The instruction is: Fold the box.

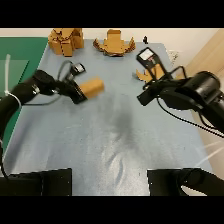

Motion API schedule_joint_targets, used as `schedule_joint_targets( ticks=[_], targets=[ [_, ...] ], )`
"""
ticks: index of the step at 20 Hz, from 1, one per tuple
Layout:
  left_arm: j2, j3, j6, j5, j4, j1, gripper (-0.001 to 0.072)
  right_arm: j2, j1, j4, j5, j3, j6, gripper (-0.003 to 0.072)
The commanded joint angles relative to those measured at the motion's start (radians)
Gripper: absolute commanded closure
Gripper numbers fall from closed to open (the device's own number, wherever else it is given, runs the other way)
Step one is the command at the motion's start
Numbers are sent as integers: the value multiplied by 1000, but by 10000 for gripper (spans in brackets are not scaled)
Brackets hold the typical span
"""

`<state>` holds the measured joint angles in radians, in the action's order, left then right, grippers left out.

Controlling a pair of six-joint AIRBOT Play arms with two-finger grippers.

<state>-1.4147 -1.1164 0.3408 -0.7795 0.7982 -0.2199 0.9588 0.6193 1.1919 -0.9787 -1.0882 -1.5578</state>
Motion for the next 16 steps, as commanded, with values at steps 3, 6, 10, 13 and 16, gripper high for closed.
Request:
schedule_joint_targets(
  ticks=[3, 6, 10, 13, 16],
  targets=[
    [-63, -183, 607, 247, 377, 235, 698, -80, -87, -24, 2, 61, 23, 679],
    [-232, -341, 629, 161, 376, 349, 697, -68, -94, -20, 20, 61, 24, 679],
    [-431, -526, 628, 150, 368, 375, 697, -43, -94, 5, 29, 61, 37, 678],
    [-563, -655, 629, 109, 335, 370, 697, -31, -94, 21, 27, 61, 59, 679],
    [-651, -743, 629, 44, 297, 367, 697, -29, -94, 51, 27, 61, 60, 678]
  ],
)
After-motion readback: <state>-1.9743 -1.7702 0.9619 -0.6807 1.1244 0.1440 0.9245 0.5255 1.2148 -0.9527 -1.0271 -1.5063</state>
